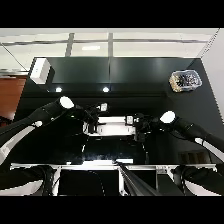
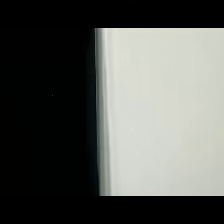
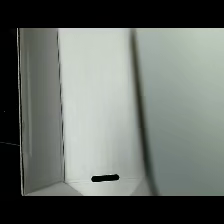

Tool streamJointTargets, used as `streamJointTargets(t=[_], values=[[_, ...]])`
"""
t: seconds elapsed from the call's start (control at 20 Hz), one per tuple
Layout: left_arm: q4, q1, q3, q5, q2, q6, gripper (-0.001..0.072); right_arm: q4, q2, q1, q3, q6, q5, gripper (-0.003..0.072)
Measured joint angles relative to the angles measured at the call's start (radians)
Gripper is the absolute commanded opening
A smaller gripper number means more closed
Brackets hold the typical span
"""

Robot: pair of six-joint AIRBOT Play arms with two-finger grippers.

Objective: Fold the box and place the chain.

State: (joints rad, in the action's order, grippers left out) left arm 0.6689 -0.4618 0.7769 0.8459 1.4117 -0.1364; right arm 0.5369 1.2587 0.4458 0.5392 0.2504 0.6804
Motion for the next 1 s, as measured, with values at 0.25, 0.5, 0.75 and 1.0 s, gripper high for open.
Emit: streamJointTargets(t=[0.25,0.5,0.75,1.0], values=[[0.0,0.0,0.0,0.0,0.0,-0.003,0.0029,0.009,0.002,0.009,0.0,-0.023,-0.024,0.071],[0.0,0.0,0.0,0.0,0.0,-0.003,0.0028,0.014,0.002,0.012,0.0,-0.028,-0.033,0.071],[0.0,0.0,0.0,0.0,0.0,-0.003,0.0029,0.016,0.002,0.012,0.0,-0.03,-0.037,0.0514],[0.0,0.001,0.0,0.0,0.0,-0.003,0.0034,0.017,0.002,0.012,0.0,-0.03,-0.038,0.0466]])
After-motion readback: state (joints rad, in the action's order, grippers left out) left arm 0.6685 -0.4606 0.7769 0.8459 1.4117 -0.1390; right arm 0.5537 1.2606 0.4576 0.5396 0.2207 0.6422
